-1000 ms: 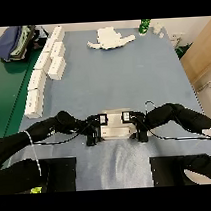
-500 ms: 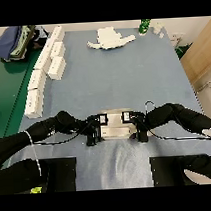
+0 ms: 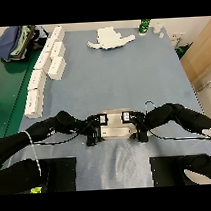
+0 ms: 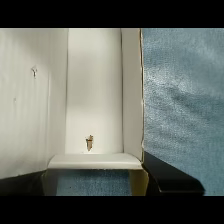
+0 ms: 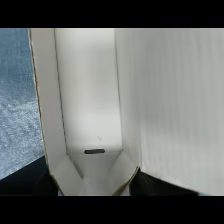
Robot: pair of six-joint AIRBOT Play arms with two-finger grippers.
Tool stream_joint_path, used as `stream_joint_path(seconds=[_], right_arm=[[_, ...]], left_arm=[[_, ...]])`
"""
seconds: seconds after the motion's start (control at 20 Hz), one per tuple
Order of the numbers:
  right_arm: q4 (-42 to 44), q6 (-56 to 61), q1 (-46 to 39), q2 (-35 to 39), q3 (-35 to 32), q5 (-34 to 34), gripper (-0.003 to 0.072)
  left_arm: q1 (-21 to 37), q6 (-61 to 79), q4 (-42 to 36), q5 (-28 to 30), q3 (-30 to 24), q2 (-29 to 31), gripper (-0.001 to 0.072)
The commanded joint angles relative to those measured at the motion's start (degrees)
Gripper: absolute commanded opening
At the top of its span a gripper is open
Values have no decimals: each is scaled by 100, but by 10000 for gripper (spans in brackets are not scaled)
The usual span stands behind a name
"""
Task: Fold the box.
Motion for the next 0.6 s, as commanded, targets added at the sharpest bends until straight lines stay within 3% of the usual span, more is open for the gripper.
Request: stream_joint_path(seconds=[0.0,0.4,0.45,0.5,0.55], right_arm=[[20,4,0,9,4,48,511],[-17,9,-2,9,4,13,524],[-17,107,-11,9,4,4,557],[-59,396,-11,9,22,-11,703],[-177,761,-11,11,52,-81,720]], left_arm=[[-2,2,2,0,0,-2,458],[-2,4,2,15,2,-2,458],[-2,4,2,15,2,-2,458],[-2,4,2,17,2,-2,458],[-2,4,2,15,0,-2,459]])
